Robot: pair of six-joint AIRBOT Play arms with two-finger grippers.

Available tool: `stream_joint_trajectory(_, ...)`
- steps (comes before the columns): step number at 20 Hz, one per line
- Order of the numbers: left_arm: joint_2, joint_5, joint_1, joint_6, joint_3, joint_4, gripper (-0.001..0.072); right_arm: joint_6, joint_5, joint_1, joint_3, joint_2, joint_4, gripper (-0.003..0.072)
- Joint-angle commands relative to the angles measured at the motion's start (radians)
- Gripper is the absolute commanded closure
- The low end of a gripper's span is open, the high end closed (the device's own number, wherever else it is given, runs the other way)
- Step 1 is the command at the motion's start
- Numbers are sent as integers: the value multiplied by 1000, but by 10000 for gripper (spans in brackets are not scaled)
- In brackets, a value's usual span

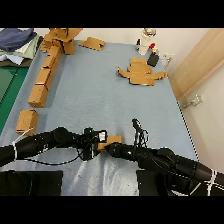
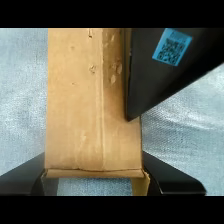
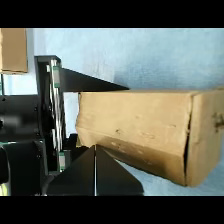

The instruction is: Fold the box.

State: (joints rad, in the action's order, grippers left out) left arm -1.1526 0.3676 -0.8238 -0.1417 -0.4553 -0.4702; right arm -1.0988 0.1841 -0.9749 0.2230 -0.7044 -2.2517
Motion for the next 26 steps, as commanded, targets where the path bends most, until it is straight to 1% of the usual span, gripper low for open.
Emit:
stream_joint_trajectory(1,-1,0,1,0,-1,0,188,2,5,-5,-7,-7,11,687)
stream_joint_trajectory(7,-1,0,1,0,-1,0,188,-2,-3,-5,-11,-24,21,687)
stream_joint_trajectory(9,-1,1,1,0,-1,0,188,-2,17,-5,-1,9,90,687)
stream_joint_trajectory(10,-1,1,1,0,-1,0,188,-2,58,-5,15,48,143,687)
stream_joint_trajectory(11,-1,1,1,0,-1,0,188,-1,124,-4,33,93,204,687)
stream_joint_trajectory(12,-1,1,1,0,-1,0,188,19,222,11,54,140,286,687)
stream_joint_trajectory(13,-1,0,1,0,-1,0,188,87,336,31,79,177,383,687)
stream_joint_trajectory(14,-1,0,1,0,-1,0,188,188,490,58,108,209,504,686)
stream_joint_trajectory(16,-1,1,1,0,-1,0,188,305,794,111,167,246,692,686)
stream_joint_trajectory(18,-1,1,1,0,-1,0,187,317,1004,188,224,246,766,685)
stream_joint_trajectory(19,-1,0,1,0,-1,0,188,317,1064,237,253,234,776,685)
stream_joint_trajectory(21,-1,-1,1,0,-1,0,188,304,1124,352,309,178,764,685)
stream_joint_trajectory(24,-1,1,1,0,-1,0,188,213,1138,487,358,55,677,685)
stream_joint_trajectory(26,-1,1,1,0,-1,0,188,197,1136,525,366,-34,658,685)
